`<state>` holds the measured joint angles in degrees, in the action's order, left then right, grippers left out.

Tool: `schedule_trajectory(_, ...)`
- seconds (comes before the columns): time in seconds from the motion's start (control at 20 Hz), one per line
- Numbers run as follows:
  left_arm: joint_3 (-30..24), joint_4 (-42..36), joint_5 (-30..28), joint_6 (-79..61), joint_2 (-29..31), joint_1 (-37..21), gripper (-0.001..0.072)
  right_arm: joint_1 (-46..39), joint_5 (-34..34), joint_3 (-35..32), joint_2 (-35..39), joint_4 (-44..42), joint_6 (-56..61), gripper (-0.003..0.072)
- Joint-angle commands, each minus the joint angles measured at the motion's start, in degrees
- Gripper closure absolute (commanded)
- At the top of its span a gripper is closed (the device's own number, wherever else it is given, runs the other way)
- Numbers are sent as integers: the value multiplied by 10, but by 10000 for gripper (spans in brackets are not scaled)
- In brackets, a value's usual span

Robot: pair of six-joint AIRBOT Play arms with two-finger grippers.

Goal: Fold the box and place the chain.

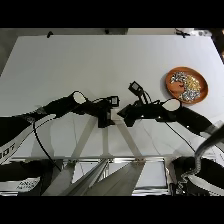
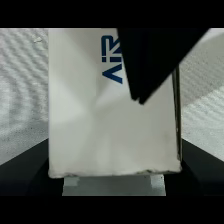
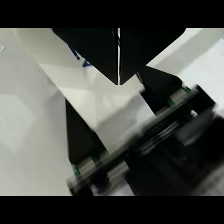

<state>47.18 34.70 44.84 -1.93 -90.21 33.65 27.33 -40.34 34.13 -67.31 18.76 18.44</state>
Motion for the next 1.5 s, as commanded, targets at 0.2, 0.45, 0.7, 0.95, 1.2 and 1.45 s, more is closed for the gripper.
schedule_trajectory(0.2, 0, 3, 0, -4, 0, 0, 538, -65, -208, 49, 149, 377, 390, 676)
schedule_trajectory(0.45, 0, 3, 0, -4, 0, 0, 538, -107, -511, 48, 197, 595, 607, 676)
schedule_trajectory(0.7, 0, 2, 0, -4, 0, 0, 538, -107, -442, 48, 198, 548, 643, 676)
schedule_trajectory(0.95, 0, -2, 13, 31, 23, -6, 706, -107, -404, 48, 198, 534, 642, 676)
schedule_trajectory(1.2, 0, 130, 13, 228, 156, -65, 706, -107, -363, 48, 198, 536, 640, 676)
schedule_trajectory(1.45, 0, 237, 53, 399, 289, -218, 707, -107, -337, 48, 198, 537, 635, 676)
